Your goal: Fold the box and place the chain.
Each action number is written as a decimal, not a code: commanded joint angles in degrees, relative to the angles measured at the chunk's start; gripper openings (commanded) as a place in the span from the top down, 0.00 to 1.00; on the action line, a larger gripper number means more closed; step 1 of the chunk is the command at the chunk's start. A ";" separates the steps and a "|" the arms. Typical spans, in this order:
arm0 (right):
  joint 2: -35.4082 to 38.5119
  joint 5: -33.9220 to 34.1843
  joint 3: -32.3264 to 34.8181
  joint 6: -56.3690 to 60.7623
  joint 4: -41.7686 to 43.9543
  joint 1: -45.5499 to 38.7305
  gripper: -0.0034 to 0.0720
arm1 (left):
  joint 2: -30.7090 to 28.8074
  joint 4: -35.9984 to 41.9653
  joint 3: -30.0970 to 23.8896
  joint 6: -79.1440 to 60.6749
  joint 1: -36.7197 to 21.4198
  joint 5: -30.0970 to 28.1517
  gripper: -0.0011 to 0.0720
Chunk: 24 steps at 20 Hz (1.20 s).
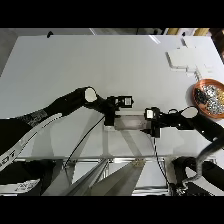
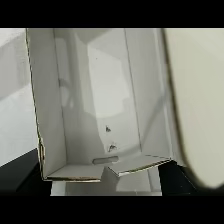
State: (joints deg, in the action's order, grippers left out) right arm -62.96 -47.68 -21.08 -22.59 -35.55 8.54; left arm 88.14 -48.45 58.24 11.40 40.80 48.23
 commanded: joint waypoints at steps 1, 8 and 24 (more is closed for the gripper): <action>-0.04 -0.22 0.04 0.02 -0.24 0.55 0.27 | 0.00 -0.02 0.00 0.00 0.02 0.02 0.97; -0.15 -0.11 0.04 0.24 -2.21 1.16 0.38 | -0.02 -0.02 0.00 0.00 0.02 0.02 0.97; -0.15 -0.31 0.04 0.24 -3.19 1.16 0.29 | -0.02 -0.02 -0.02 0.00 0.02 0.02 0.97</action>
State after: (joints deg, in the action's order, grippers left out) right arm -63.07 -47.81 -21.08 -22.35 -38.44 9.65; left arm 88.14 -48.45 58.24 11.42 40.80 48.27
